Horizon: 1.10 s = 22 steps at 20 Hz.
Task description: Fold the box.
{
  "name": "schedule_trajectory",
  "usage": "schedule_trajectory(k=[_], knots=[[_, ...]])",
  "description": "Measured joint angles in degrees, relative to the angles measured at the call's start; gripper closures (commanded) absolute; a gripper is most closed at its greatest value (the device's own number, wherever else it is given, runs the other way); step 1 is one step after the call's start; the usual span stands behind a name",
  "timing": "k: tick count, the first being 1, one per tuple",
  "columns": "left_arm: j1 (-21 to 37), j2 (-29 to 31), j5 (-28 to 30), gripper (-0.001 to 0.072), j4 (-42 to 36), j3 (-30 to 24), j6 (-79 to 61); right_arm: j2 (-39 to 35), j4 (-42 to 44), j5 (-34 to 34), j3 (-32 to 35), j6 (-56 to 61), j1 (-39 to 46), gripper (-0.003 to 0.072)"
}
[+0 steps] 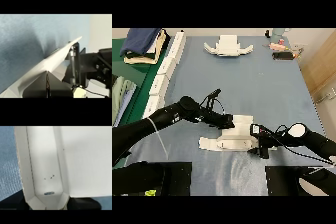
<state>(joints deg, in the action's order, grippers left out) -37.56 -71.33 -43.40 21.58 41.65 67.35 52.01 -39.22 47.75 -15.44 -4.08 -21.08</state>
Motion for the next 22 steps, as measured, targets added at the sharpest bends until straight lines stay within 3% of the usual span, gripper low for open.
schedule_trajectory(k=[6, 16, 22], knots=[[-0.39, -4.79, -1.14, 0.0695, -0.85, 0.13, 2.23, 0.00, 0.00, 0.00, 0.00, 0.02, 0.00, 0.0113], [-0.63, -5.90, -1.57, 0.0695, -1.05, 0.22, 2.67, -0.02, 0.00, 0.00, 0.00, 0.00, 0.00, 0.0112], [2.71, -0.44, -2.03, 0.0695, -0.96, 2.73, -1.68, 0.00, -0.02, -0.04, 0.00, -0.04, 0.00, 0.0113]])
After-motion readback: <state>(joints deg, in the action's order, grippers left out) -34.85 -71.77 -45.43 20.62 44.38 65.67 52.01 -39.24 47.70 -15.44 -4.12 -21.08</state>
